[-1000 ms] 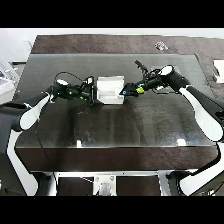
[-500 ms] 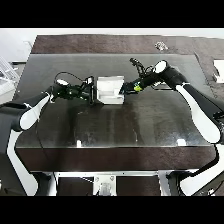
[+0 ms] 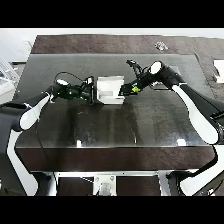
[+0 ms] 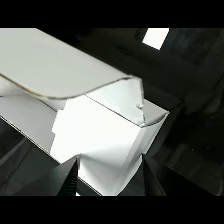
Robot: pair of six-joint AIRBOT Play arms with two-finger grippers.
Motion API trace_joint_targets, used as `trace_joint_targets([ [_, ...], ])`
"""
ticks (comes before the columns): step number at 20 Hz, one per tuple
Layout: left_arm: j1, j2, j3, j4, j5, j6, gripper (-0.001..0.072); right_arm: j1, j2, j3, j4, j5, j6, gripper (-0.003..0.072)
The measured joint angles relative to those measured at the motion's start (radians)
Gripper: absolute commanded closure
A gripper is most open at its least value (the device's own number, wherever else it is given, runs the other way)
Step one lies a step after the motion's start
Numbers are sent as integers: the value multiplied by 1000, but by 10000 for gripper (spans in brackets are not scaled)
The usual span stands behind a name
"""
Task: Fold the box and place the chain.
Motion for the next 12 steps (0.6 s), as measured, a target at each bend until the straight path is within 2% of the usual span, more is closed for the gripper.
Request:
trace_joint_targets([
  [6,0,0,0,0,0,0,171,13,-27,17,-32,-15,34,217],
  [8,0,0,0,0,0,0,171,22,-34,30,-48,-18,48,240],
  [12,0,0,0,0,1,-1,171,48,-46,70,-119,-22,92,242],
])
